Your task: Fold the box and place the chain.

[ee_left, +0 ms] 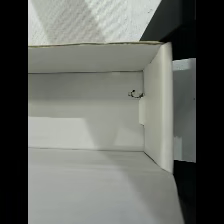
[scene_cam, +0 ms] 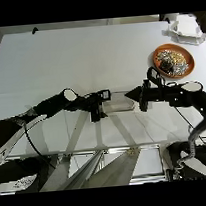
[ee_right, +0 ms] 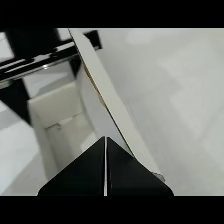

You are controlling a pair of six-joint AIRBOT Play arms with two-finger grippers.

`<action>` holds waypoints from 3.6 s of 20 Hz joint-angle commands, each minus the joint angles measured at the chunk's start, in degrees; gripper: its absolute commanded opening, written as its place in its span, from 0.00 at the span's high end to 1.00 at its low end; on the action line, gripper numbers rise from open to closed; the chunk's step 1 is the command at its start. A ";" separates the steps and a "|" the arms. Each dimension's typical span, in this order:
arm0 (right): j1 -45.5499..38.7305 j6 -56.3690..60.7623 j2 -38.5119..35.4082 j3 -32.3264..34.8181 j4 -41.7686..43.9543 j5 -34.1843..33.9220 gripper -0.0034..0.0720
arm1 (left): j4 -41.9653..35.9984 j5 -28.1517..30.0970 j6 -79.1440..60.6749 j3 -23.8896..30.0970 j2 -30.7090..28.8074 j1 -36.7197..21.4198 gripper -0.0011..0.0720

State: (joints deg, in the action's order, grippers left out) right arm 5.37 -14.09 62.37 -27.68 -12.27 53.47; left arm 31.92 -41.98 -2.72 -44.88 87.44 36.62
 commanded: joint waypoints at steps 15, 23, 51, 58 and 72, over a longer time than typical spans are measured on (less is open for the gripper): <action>0.28 8.79 8.74 -0.07 5.09 -8.00 0.94 | 0.04 -0.04 -0.02 0.04 -0.04 0.02 0.42; 0.26 9.81 -7.10 -0.04 -4.90 -1.86 0.94 | 0.02 -0.04 -0.02 0.04 -0.04 0.02 0.42; 3.85 -4.02 -0.13 -0.02 -33.55 -8.02 0.55 | 0.02 -0.04 -0.02 0.04 -0.04 0.02 0.42; 5.18 -4.02 0.98 -0.02 -33.55 -6.54 0.56 | 0.02 -0.04 -0.02 0.04 -0.04 0.02 0.42; 7.54 -4.17 0.98 -0.02 -30.03 -8.09 0.85 | 0.02 -0.07 -0.02 0.04 -0.04 0.02 0.42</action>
State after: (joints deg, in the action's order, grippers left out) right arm 12.82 -18.11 63.33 -27.73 -44.49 45.56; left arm 31.92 -42.04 -2.72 -44.86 87.44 36.64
